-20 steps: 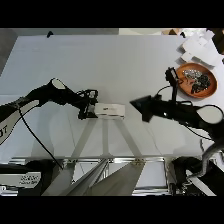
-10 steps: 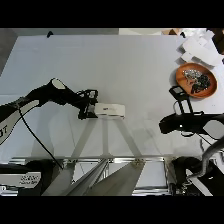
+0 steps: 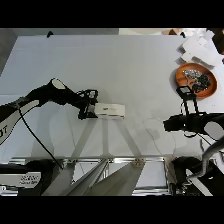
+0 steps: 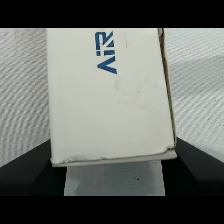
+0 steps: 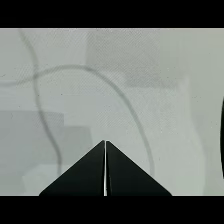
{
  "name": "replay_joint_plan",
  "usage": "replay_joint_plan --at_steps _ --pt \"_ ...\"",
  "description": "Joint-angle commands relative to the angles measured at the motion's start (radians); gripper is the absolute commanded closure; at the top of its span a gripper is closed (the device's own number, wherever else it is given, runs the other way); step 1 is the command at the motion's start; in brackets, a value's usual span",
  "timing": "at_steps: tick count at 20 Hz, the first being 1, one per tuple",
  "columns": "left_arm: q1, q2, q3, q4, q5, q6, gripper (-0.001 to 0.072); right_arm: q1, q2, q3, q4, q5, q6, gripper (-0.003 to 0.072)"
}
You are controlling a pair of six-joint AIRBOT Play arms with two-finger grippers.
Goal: Fold the box and place the chain.
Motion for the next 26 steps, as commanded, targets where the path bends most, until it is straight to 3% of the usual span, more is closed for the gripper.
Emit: replay_joint_plan --at_steps 1,5,11,13,16,20,23,26 --pt "0.001 0.001 0.001 -0.002 0.001 -0.002 0.0694 -0.001 0.001 0.001 -0.009 0.002 0.009 0.0674" --pt "0.003 0.049 0.001 0.0 0.0 -0.112 0.0699 -0.001 0.001 0.001 -0.009 0.002 0.009 0.0674" --pt "0.01 0.291 0.001 0.062 0.001 -0.406 0.0699 -0.001 0.001 0.001 -0.009 0.002 0.009 0.0674" --pt "0.01 0.394 0.001 0.227 0.0 -0.547 0.07 -0.001 0.001 0.001 -0.009 0.002 0.009 0.0674" --pt "0.01 0.536 0.001 0.595 -0.008 -0.864 0.0702 -0.001 0.001 0.001 -0.009 0.002 0.009 0.0674" --pt "0.026 0.639 0.001 1.034 -0.015 -1.364 0.0702 -0.001 0.001 0.001 -0.009 0.002 0.009 0.0674" --pt "0.126 0.647 0.0 1.063 0.045 -1.541 0.07 -0.001 0.001 0.001 -0.009 0.002 0.009 0.0674" --pt "0.282 0.647 0.0 0.935 0.227 -1.633 0.07 -0.001 0.001 0.001 -0.009 0.002 0.009 0.0674"
